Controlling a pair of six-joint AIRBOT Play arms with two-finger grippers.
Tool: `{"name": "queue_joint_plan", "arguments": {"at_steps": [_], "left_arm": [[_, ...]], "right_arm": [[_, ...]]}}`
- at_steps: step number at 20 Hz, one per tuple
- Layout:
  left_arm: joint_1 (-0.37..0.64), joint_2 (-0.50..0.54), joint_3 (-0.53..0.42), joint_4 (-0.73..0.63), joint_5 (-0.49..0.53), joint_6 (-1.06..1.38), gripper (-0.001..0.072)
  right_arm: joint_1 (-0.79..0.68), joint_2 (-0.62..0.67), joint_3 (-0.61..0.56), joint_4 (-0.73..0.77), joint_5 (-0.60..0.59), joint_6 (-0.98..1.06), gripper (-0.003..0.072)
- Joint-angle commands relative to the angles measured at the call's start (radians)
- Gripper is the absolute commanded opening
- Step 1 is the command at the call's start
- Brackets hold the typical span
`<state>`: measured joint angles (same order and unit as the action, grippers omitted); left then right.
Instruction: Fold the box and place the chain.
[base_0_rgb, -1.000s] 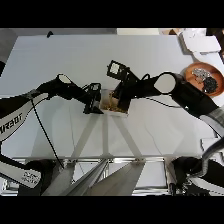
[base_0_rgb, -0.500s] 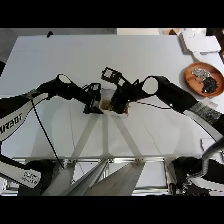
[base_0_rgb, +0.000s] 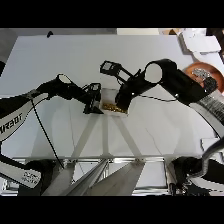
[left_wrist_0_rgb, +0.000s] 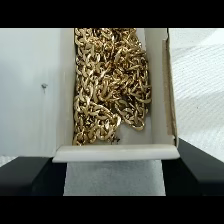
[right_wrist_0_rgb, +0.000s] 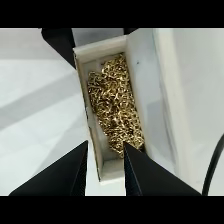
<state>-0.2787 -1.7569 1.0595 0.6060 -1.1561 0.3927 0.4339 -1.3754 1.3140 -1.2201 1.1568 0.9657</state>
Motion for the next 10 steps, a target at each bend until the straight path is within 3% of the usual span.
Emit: {"name": "queue_joint_plan", "arguments": {"at_steps": [1,7,9,10], "left_arm": [[0.000,0.001,0.000,0.000,0.000,0.000,0.0255],[0.000,0.001,0.000,0.000,0.000,0.000,0.0255],[0.000,0.001,0.000,0.000,0.000,0.000,0.0255],[0.000,0.001,0.000,0.000,0.000,0.000,0.0255]], "right_arm": [[-0.012,-0.003,0.082,-0.054,0.048,0.087,0.0242],[-0.134,-0.081,0.092,-0.007,-0.076,0.307,0.0244],[-0.167,-0.146,0.092,0.108,-0.007,0.316,0.0266],[-0.180,-0.179,0.092,0.182,0.045,0.297,0.0311]]}}
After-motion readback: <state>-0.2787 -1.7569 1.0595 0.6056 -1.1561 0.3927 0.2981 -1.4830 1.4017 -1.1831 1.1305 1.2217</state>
